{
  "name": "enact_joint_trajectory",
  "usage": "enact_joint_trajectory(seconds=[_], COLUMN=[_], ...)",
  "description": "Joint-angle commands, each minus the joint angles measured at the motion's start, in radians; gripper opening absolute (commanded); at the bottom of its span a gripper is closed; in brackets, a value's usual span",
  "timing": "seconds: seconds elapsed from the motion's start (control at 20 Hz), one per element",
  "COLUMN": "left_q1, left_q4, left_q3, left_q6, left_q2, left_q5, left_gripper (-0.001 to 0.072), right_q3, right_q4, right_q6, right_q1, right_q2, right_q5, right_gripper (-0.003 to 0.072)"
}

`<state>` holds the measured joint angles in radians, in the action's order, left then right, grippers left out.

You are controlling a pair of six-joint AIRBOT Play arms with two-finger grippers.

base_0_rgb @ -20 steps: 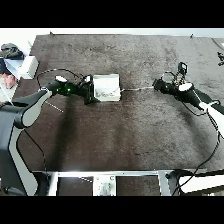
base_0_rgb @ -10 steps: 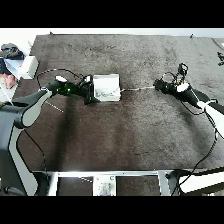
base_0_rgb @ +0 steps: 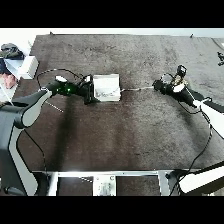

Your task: Fold the box and place the chain.

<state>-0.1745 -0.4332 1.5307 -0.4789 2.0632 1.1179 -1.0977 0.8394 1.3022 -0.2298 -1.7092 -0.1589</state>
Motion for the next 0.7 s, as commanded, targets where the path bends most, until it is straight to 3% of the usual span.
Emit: enact_joint_trajectory(seconds=[0.0, 0.1, 0.2, 0.4, 0.65], left_q1=[0.001, 0.001, 0.001, 0.001, 0.001], left_q4=[0.0, 0.0, 0.0, 0.0, 0.0], left_q3=[0.001, 0.001, 0.001, 0.001, 0.001], left_q6=[0.0, 0.0, 0.0, 0.0, 0.0], left_q2=[-0.001, -0.001, -0.001, -0.001, -0.001], left_q5=[0.0, 0.0, 0.0, 0.0, 0.0], left_gripper=[0.0466, 0.0466, 0.0467, 0.0467, 0.0466], right_q3=[-0.058, -0.072, -0.072, -0.072, -0.072], right_q4=[-0.032, -0.037, -0.036, -0.031, -0.031], right_q6=[0.004, 0.011, 0.047, -0.01, -0.112], right_q1=[0.021, 0.032, 0.035, 0.096, 0.247], right_q2=[-0.054, -0.072, -0.059, 0.101, 0.365], right_q5=[-0.01, -0.016, -0.021, -0.106, -0.118], right_gripper=[0.0213, 0.0076, 0.0006, -0.0007, -0.0007])
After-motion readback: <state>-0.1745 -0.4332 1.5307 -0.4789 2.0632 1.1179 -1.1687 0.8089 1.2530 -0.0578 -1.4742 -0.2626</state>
